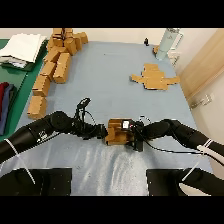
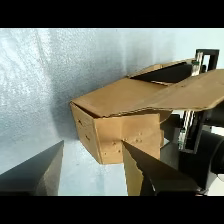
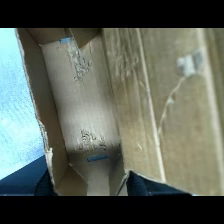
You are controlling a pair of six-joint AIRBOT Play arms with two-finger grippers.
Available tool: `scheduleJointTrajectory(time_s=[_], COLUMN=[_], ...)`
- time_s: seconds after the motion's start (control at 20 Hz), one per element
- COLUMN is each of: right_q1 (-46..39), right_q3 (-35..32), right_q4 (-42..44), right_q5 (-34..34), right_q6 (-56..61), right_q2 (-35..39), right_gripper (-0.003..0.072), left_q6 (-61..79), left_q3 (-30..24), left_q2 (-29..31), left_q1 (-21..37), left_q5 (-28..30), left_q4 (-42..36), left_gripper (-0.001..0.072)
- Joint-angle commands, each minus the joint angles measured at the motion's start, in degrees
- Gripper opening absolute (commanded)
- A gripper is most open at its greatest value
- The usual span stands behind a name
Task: Fold the box.
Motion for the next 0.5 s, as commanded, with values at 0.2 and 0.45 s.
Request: scheduleJointTrajectory(time_s=[0.2, 0.45], right_q1=[0.0, 0.0], right_q3=[0.02, 0.02], right_q4=[0.0, -0.02], right_q5=[0.0, 0.0], right_q6=[0.0, -0.02], right_q2=[0.02, 0.02], right_gripper=[0.0501, 0.05], left_q6=[9.64, 8.46], left_q3=[1.64, 1.68], left_q2=[-4.44, -4.48], left_q1=[-2.47, -2.51], left_q5=[2.21, 4.15], left_q4=[-7.26, -6.97], left_gripper=[0.0562, 0.0562])
